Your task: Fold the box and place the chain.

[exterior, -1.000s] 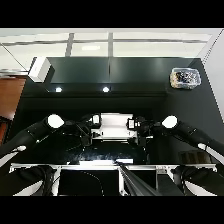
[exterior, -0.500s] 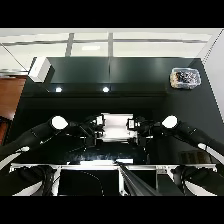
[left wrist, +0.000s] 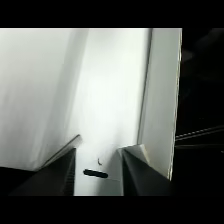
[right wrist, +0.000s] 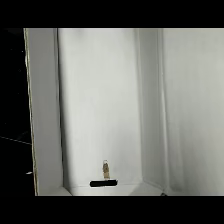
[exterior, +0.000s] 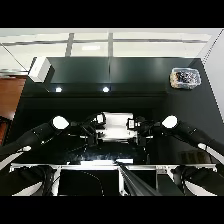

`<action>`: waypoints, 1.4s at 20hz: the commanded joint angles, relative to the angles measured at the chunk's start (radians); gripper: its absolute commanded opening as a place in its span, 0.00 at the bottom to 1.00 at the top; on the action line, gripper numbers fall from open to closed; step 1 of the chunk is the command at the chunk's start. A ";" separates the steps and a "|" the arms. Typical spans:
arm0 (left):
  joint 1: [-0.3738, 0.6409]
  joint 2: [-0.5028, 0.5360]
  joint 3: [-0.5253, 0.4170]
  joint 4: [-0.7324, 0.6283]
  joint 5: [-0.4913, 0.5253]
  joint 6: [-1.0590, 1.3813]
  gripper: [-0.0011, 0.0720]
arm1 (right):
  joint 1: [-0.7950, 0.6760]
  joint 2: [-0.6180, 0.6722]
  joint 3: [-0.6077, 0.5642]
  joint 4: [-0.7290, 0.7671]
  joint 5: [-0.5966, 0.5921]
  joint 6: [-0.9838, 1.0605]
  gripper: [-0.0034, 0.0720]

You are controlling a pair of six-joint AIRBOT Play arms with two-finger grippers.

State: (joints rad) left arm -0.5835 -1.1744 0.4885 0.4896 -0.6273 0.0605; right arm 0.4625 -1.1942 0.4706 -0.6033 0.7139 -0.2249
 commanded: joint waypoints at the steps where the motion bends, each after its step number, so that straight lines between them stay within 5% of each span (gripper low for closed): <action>1: -0.001 0.000 0.000 -0.005 -0.004 -0.001 0.50 | 0.001 -0.001 0.000 0.001 0.000 0.000 0.30; 4: 0.006 0.008 0.000 0.000 -0.008 -0.011 0.51 | 0.001 -0.001 0.000 0.001 0.000 0.000 0.30; 6: 0.041 0.051 0.000 0.043 -0.027 -0.092 0.05 | 0.001 -0.001 0.000 0.001 0.000 0.000 0.30; 10: 0.235 0.195 0.000 0.321 -0.062 -0.351 0.06 | 0.001 -0.001 0.000 0.001 -0.001 0.000 0.30; 13: 0.485 0.262 0.000 0.341 -0.111 -0.874 0.06 | 0.001 -0.001 0.000 0.001 -0.001 0.000 0.30; 15: 0.640 0.243 0.000 0.340 -0.249 -1.130 0.06 | 0.001 -0.001 0.000 0.001 -0.001 0.000 0.30; 17: 0.730 0.198 -0.002 0.347 -0.402 -1.141 0.05 | 0.001 -0.001 0.000 0.000 -0.001 0.000 0.30; 21: 0.713 0.070 -0.040 0.277 -0.475 -1.271 0.06 | 0.001 -0.001 0.000 0.000 -0.001 0.000 0.30; 28: 0.493 -0.137 -0.041 0.095 -0.438 -1.147 0.06 | 0.001 -0.001 0.000 0.001 -0.001 0.000 0.30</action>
State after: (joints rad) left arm -0.0170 -1.2423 0.4492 0.6380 -1.0760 -1.1000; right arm 0.4625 -1.1950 0.4706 -0.6029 0.7128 -0.2245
